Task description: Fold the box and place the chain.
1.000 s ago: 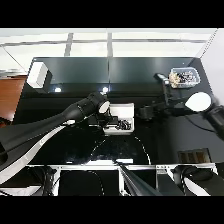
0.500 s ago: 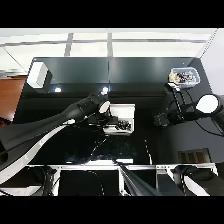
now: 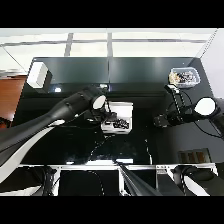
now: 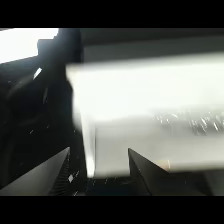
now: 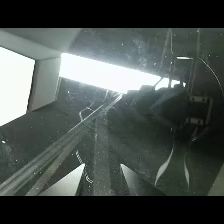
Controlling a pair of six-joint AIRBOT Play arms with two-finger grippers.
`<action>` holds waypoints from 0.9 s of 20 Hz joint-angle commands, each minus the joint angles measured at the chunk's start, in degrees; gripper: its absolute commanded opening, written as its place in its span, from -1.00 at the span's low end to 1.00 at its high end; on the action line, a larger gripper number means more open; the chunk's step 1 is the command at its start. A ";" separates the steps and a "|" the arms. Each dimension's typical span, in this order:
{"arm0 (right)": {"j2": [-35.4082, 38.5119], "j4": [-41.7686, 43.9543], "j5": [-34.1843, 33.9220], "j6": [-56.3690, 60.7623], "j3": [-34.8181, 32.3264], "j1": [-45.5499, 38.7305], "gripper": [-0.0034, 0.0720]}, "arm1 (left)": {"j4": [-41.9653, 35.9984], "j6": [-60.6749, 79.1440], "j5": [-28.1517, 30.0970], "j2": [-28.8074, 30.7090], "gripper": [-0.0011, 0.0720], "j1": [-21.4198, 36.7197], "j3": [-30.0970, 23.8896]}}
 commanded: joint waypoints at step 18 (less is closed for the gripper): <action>0.04 2.32 -6.23 2.78 -0.07 0.00 -0.20 | -61.40 89.74 17.00 22.25 0.21 45.03 -37.88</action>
